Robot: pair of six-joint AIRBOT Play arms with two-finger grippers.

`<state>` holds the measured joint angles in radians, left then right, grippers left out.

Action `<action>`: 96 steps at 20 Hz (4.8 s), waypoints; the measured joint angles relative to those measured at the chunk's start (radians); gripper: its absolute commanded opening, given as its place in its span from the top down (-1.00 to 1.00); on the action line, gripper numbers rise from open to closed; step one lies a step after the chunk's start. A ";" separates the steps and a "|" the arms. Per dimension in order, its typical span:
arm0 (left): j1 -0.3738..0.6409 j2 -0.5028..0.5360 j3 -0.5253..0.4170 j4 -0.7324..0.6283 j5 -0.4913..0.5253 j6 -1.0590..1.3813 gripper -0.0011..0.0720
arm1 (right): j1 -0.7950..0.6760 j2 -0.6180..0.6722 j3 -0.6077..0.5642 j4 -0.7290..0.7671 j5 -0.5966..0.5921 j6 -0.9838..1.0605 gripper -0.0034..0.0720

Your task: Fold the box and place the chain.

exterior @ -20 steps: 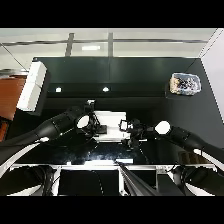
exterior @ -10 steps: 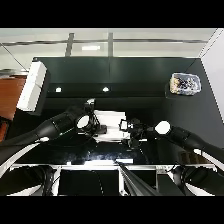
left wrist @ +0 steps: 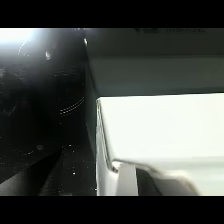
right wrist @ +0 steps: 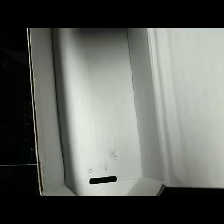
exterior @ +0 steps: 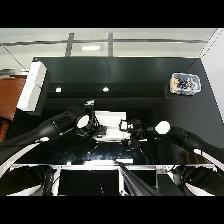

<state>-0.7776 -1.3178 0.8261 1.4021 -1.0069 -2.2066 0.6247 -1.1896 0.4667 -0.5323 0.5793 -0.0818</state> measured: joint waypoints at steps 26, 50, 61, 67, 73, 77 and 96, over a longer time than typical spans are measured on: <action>0.011 0.005 0.033 0.051 0.008 0.001 0.89 | 0.000 0.026 0.005 -0.072 0.042 0.064 -0.95; 0.022 0.003 0.008 0.109 -0.051 -0.048 0.89 | 0.039 0.044 0.066 -0.163 0.067 0.090 -0.33; 0.022 0.003 0.008 0.112 -0.048 -0.045 0.89 | 0.062 0.027 0.066 -0.156 0.004 0.066 -0.06; 0.021 0.003 0.008 0.111 -0.048 -0.045 0.89 | 0.062 0.027 0.066 -0.171 -0.013 0.068 -0.05; 0.022 0.003 0.008 0.111 -0.050 -0.045 0.89 | 0.063 0.027 0.066 -0.140 -0.019 0.074 0.28; 0.022 0.003 0.008 0.108 -0.051 -0.045 0.89 | 0.063 0.026 0.066 -0.108 -0.019 0.074 0.28; 0.022 0.003 0.007 0.104 -0.049 -0.045 0.89 | 0.087 -0.024 0.066 0.065 -0.034 0.074 -0.08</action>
<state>-0.7555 -1.3148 0.8333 1.5063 -1.0557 -2.2513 0.7113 -1.2137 0.5327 -0.4671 0.5453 -0.0074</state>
